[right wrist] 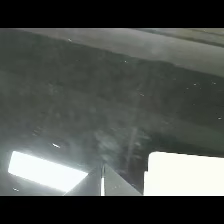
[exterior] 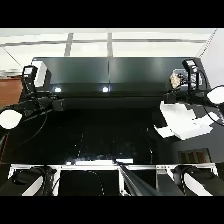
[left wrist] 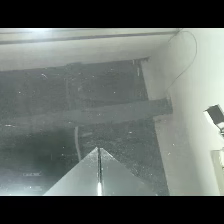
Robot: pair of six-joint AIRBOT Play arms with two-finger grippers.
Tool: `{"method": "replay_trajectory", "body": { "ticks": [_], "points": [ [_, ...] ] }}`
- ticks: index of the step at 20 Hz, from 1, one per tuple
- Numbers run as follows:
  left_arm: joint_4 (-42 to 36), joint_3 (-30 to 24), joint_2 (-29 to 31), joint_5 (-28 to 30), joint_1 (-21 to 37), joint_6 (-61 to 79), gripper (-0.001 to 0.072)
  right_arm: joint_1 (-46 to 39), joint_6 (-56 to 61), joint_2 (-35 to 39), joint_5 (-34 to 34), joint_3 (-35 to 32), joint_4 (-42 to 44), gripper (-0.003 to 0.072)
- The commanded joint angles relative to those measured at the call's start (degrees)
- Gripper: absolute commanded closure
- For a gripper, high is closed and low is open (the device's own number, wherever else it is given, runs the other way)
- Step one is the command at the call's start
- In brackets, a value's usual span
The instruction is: Fold the box and place the chain.
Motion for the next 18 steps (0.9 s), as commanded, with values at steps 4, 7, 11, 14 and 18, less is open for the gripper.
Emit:
{"method": "replay_trajectory", "body": {
  "ticks": [4,7,11,14,18],
  "points": [
    [0.0,0.0,0.0,0.0,0.0,0.0,0.0681,0.0,0.8,-0.1,-14.6,0.0,5.9,-0.0017],
    [0.0,0.0,0.0,1.3,0.0,0.0,0.0681,-4.5,6.9,-0.4,-20.7,0.1,-4.1,-0.0015],
    [0.0,0.0,-0.4,2.6,0.0,-0.4,0.0532,-25.7,19.4,-7.6,-12.3,9.5,-18.2,-0.0014],
    [0.0,0.0,-1.9,2.5,0.0,-4.2,0.0003,-41.4,15.5,-17.7,0.0,21.9,-17.8,-0.0014],
    [-1.2,0.0,-2.9,2.4,-0.1,-4.3,0.0004,-49.9,-3.0,-33.9,28.0,36.2,-11.8,-0.0014]
  ]
}}
